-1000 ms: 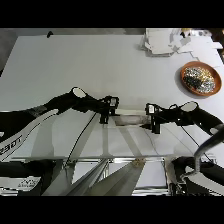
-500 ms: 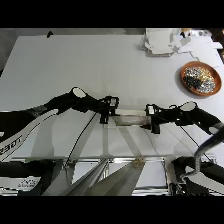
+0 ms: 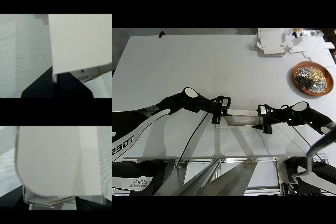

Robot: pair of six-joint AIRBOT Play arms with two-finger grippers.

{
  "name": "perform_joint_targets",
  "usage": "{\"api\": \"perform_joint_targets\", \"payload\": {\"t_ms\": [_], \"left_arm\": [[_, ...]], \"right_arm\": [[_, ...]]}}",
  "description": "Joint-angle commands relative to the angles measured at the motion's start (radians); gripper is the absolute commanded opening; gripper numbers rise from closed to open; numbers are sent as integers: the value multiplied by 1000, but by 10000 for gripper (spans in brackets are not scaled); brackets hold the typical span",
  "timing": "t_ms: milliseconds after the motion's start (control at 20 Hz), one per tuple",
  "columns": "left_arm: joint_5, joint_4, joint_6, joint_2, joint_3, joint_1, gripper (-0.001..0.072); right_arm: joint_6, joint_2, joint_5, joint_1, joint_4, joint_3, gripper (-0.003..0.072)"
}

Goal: Fold the box and place the chain.

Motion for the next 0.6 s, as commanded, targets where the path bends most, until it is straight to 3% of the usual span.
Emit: {"api": "perform_joint_targets", "payload": {"t_ms": [0, 150, 550], "left_arm": [[0, 0, 0, 0, 1, 1, 11], [1, 0, 0, 0, 0, 1, 11], [0, 0, 0, 0, 1, 1, 11]], "right_arm": [[-1, -1, 5, 1, -4, -1, 403], [-2, 0, 3, 1, -2, 0, 456], [-2, 0, 6, 1, -3, 0, 457]]}}
